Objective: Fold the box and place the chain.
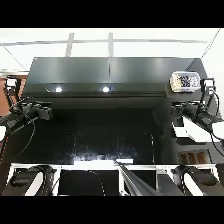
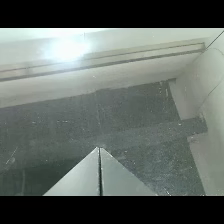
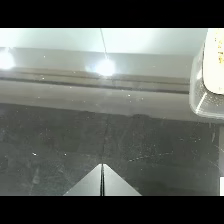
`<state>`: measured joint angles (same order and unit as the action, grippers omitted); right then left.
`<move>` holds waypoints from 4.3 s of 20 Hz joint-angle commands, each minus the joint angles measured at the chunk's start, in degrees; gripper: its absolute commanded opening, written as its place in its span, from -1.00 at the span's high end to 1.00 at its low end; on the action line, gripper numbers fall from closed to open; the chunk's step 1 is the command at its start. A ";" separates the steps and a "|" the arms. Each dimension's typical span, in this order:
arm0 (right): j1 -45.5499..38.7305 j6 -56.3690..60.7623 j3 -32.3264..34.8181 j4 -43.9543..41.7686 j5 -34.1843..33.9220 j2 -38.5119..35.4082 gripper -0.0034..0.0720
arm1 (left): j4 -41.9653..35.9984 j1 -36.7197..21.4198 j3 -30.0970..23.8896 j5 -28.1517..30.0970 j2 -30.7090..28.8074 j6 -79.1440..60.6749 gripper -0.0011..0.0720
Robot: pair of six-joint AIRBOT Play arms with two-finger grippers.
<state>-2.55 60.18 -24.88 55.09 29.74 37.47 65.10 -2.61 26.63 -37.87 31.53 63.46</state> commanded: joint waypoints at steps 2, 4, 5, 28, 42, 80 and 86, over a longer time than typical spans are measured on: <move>0.04 0.00 0.02 -0.02 0.02 -0.04 0.88 | 0.00 0.02 -0.02 0.02 -0.04 0.00 0.90; 0.04 0.00 0.02 0.00 0.02 -0.04 0.88 | 0.00 0.02 -0.02 0.02 -0.04 0.00 0.90; 0.04 0.00 0.02 0.00 0.02 -0.04 0.88 | 0.00 0.02 -0.02 0.02 -0.04 -0.02 0.90; -41.35 12.83 -19.34 6.60 -7.72 23.19 -0.98 | -3.04 0.04 -0.04 6.84 0.13 0.17 -0.95; -56.22 -9.79 -51.45 20.15 49.66 56.43 -0.89 | -7.56 0.07 -0.04 6.23 0.13 0.20 -0.95; 7.50 -11.96 11.61 -33.83 10.64 -5.07 0.89 | -26.05 10.86 6.16 -16.94 27.65 -4.13 -0.95; 7.67 -11.98 11.61 -33.64 12.02 -5.07 0.89 | -43.93 11.39 15.19 -33.57 48.52 -29.66 -0.95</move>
<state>4.36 48.01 -13.50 21.61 42.02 32.56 29.10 7.94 38.06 -62.59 71.40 45.71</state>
